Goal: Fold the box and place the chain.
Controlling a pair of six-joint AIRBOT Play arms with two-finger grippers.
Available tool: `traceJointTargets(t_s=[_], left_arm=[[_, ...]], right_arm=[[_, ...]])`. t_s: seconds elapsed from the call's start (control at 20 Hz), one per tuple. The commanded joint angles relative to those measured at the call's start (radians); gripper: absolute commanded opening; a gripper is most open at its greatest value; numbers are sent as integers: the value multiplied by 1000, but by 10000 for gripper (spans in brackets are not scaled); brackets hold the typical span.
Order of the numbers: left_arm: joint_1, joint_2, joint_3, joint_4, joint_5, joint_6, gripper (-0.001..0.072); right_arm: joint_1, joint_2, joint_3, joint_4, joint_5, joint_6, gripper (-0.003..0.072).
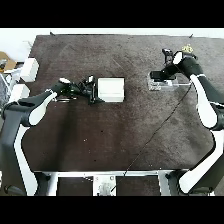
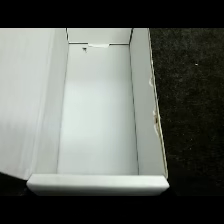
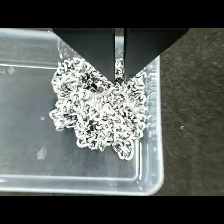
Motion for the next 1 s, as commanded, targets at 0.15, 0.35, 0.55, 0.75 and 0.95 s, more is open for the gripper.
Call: traceJointTargets(t_s=[0.15, 0.35, 0.55, 0.75, 0.95], left_arm=[[1, 0, 0, 0, 0, 0, 222], [1, 0, 0, 0, 0, 0, 222], [1, 0, 0, 0, 0, 0, 222], [1, 0, 0, 0, 0, 0, 222], [1, 0, 0, 0, 1, 0, 222]], right_arm=[[9, 148, 1, -3, 27, -13, 4], [45, 357, 1, -18, -34, -64, 4], [122, 571, 1, -129, -193, -68, 4], [224, 725, 1, -156, -370, -79, 4], [369, 798, 0, -157, -477, -163, 4]])
